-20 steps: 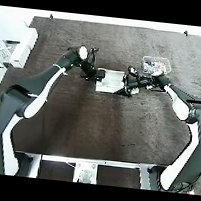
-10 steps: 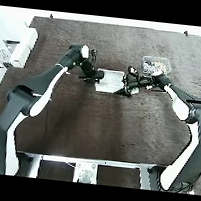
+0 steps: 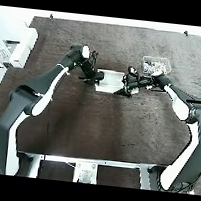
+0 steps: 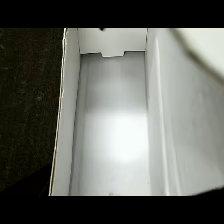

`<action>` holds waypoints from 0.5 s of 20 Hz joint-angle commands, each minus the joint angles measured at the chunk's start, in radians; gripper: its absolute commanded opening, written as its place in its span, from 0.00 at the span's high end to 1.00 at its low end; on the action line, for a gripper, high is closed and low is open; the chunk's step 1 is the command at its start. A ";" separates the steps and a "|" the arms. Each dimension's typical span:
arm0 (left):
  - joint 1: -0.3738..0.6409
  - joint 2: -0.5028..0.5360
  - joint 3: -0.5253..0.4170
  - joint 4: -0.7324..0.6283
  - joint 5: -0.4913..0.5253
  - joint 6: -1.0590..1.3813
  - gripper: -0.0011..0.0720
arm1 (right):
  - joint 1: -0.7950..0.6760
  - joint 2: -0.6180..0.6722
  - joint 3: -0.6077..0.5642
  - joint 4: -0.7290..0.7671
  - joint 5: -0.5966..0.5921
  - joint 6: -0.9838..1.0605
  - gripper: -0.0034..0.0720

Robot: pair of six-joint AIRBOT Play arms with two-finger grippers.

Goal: Fold the box and place the chain.

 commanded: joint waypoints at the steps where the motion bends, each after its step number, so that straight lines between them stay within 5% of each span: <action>1: 0.000 -0.002 0.006 -0.125 0.015 0.108 0.49 | 0.000 0.000 0.000 0.000 0.000 -0.001 0.41; 4: 0.000 -0.002 0.002 -0.133 0.047 0.110 0.49 | 0.000 0.000 0.000 0.000 0.000 -0.001 0.41; 10: -0.014 -0.002 0.000 0.071 0.057 -0.047 0.49 | 0.000 0.000 0.000 0.000 0.000 -0.001 0.41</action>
